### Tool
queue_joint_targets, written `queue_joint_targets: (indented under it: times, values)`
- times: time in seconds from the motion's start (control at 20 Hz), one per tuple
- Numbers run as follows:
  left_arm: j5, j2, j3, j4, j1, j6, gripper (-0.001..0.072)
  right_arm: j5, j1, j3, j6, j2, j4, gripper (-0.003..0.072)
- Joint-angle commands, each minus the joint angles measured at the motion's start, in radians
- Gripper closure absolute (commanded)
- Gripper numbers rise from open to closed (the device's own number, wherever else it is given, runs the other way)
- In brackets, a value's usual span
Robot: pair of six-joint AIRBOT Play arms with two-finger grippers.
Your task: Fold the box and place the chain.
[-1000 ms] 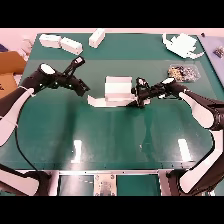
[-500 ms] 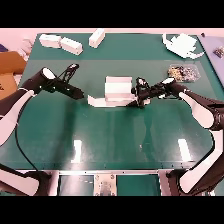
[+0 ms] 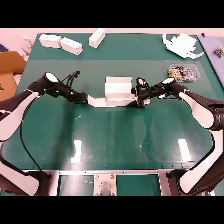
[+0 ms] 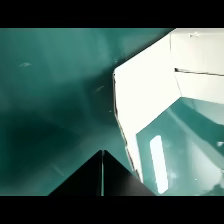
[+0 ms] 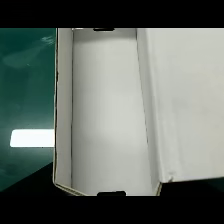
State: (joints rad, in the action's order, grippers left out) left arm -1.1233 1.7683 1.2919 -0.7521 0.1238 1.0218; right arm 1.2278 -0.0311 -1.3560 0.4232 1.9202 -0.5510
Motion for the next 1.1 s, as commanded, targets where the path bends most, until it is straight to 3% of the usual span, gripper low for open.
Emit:
queue_joint_targets:
  times: [0.0, 0.15, 0.35, 0.6, 1.05]
  values:
    - [-0.024, 0.04, -0.001, 0.092, 0.0, 0.024, 0.0693, 0.0, 0.0, 0.0, 0.0, -0.001, 0.0, 0.0253]
    - [-0.013, 0.056, -0.001, 0.117, 0.03, 0.026, 0.0693, 0.0, 0.0, 0.0, 0.0, -0.001, 0.0, 0.0254]
    - [0.075, 0.058, -0.001, 0.157, 0.07, -0.003, 0.0692, 0.0, 0.0, 0.0, 0.0, -0.001, 0.0, 0.0253]
    - [0.079, 0.058, 0.0, 0.342, 0.093, -0.087, 0.0693, 0.0, 0.0, 0.0, 0.0, -0.001, 0.0, 0.0253]
    - [0.089, 0.04, 0.066, 0.307, 0.123, -0.053, 0.0692, 0.0, 0.0, 0.0, 0.0, -0.001, 0.0, 0.0253]
